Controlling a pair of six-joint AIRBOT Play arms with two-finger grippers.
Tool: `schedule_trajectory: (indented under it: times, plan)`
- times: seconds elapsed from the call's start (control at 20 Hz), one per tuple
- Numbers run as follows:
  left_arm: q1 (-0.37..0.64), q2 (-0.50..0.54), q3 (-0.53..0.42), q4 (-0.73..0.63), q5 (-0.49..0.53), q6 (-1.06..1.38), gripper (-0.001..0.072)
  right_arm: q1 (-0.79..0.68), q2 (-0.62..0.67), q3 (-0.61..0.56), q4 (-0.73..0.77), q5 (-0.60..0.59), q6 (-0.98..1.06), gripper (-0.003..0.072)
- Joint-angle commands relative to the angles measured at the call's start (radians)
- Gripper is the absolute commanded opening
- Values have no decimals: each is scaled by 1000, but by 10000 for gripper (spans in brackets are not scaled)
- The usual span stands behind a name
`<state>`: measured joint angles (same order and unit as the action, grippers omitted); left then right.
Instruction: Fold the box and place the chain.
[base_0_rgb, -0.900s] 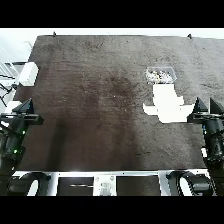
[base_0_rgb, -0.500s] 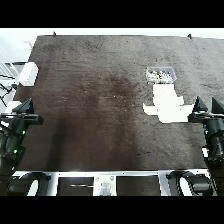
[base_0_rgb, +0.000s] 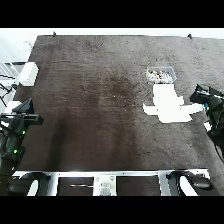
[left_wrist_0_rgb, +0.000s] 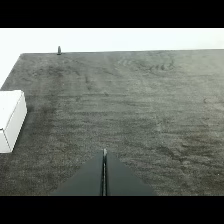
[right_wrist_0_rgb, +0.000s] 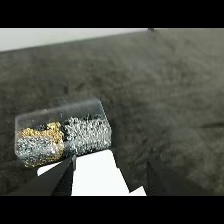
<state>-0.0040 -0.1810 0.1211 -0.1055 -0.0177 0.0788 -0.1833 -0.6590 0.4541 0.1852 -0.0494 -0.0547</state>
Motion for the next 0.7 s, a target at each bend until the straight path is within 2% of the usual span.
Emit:
schedule_trajectory:
  times: [0.0,0.05,0.2,0.25,0.3,0.45,0.65]
  plan:
    - [1,0,0,0,0,0,18,-187,-231,103,13,271,88,514]
    - [1,0,0,0,0,0,19,-254,-276,127,-78,380,187,491]
    - [1,0,0,0,0,0,18,-460,-417,275,-642,736,654,496]
    - [1,0,0,0,0,0,18,-519,-466,344,-809,841,759,502]
    - [1,0,0,0,0,0,18,-569,-509,409,-913,920,816,530]
    - [1,0,0,0,0,0,19,-688,-638,631,-1073,1096,894,530]
    - [1,0,0,0,0,0,19,-707,-879,949,-1155,1352,915,530]
